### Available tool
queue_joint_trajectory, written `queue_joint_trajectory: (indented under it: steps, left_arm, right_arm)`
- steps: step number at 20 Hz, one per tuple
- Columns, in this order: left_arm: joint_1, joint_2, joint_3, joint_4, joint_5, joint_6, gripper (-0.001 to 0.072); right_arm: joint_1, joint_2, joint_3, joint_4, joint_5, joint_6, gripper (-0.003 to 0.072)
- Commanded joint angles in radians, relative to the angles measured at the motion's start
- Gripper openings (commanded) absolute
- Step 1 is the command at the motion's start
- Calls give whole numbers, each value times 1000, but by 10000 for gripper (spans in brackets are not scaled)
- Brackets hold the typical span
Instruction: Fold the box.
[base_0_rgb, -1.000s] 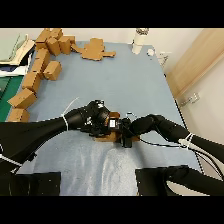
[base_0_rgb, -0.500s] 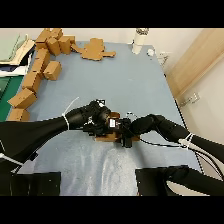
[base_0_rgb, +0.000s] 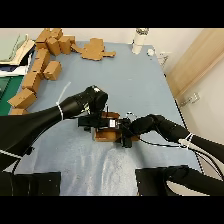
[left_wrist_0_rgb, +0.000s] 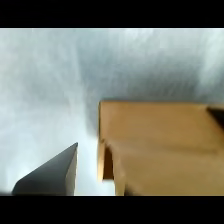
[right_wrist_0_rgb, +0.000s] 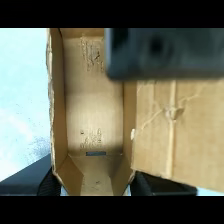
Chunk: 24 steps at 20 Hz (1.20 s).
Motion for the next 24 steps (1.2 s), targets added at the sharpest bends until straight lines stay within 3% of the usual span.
queue_joint_trajectory:
  steps: [1, 8, 12, 14, 15, 16, 17, 21, 24]
  left_arm:
    - [69, 1, 24, -151, -81, 84, 351]
    - [242, 1, 63, -426, -85, 290, 351]
    - [351, 0, 63, -418, -99, 431, 349]
    - [407, 0, 63, -418, -61, 654, 347]
    - [431, 1, 63, -418, -35, 790, 284]
    - [452, 1, 63, -418, -6, 948, 60]
    - [468, 1, 63, -418, 21, 1080, 14]
    - [483, 1, 51, -418, 102, 1428, 11]
    - [455, 21, -35, -414, 147, 1612, 9]
  right_arm:
    - [0, 0, 0, 0, 0, 0, 507]
    - [0, 0, 0, 0, 0, 0, 507]
    - [0, 0, 0, 0, 0, 0, 507]
    - [0, 0, 0, 0, 0, 0, 507]
    - [0, 0, 0, 0, 0, 0, 507]
    - [0, 0, 0, 0, 0, 0, 507]
    - [0, 0, 0, 0, 0, 0, 507]
    - [0, 0, 0, 0, 0, 0, 507]
    - [0, 0, 0, 0, 0, 0, 507]
